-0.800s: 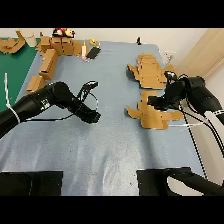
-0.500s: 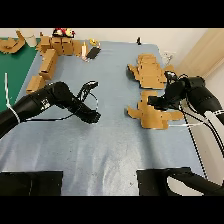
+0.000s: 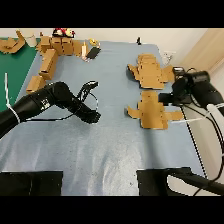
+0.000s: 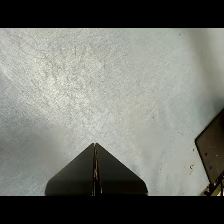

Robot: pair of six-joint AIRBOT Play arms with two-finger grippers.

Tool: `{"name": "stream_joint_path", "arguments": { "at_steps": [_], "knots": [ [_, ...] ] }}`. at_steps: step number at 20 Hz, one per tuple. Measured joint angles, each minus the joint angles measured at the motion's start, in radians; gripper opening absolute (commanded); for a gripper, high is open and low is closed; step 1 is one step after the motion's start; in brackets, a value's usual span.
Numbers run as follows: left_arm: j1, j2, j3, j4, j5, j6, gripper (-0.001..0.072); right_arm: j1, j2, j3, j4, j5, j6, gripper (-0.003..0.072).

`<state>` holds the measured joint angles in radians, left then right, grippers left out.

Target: Fold the box.

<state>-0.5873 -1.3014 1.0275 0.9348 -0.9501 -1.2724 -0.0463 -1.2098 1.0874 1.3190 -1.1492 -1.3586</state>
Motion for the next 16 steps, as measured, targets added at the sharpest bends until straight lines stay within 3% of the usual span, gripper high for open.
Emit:
{"name": "stream_joint_path", "arguments": {
  "at_steps": [4, 10, 16],
  "knots": [
    [0.0, 0.0, 0.0, 0.0, 0.0, 0.0, 0.0012, -0.205, -0.071, 0.089, 0.012, -0.006, -0.138, 0.0408],
    [0.0, 0.0, 0.0, 0.0, 0.0, 0.0, 0.0012, -0.543, -0.196, 0.126, 0.37, 0.03, -0.473, 0.0408],
    [0.0, 0.0, 0.0, 0.0, 0.0, 0.0, 0.0012, -0.639, -0.314, 0.132, 0.608, -0.018, -0.74, 0.0408]
  ]
}}
